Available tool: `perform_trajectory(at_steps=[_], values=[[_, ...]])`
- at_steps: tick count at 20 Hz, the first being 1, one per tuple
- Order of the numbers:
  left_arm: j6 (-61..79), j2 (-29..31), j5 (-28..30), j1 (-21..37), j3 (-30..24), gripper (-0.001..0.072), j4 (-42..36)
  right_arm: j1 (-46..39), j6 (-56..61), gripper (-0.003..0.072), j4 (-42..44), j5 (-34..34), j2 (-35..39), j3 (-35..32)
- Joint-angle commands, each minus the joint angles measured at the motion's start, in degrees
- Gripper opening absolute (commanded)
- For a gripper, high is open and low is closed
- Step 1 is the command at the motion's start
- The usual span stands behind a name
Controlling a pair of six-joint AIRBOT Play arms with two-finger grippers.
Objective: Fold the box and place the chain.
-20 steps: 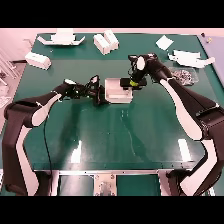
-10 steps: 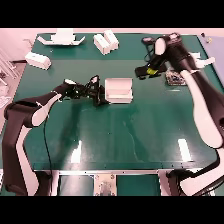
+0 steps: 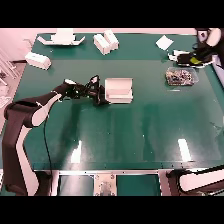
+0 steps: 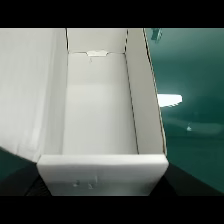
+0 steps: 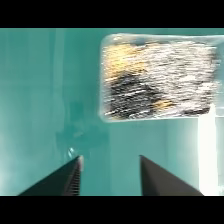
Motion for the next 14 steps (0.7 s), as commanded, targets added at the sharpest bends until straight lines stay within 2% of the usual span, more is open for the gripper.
perform_trajectory(at_steps=[1,4,6,9,14], values=[[0.0,0.0,0.2,0.1,0.0,0.0537,0.0,-7.5,-4.7,0.0381,9.6,-10.0,-0.3,-4.5],[0.0,0.0,0.2,0.1,0.0,0.0537,0.0,-8.2,-7.4,0.0384,12.5,-14.4,-4.3,-5.6],[0.0,0.0,0.2,0.1,0.0,0.0537,0.0,-8.2,-8.1,0.0432,12.6,-16.2,-8.1,-5.5],[0.0,0.0,0.2,0.1,0.0,0.0537,0.0,-8.2,-8.9,0.0432,12.6,-17.3,-12.6,-5.5],[0.0,0.0,0.2,0.1,0.0,0.0536,0.0,-8.1,-10.4,0.0432,14.7,-19.1,-15.0,-5.5]])
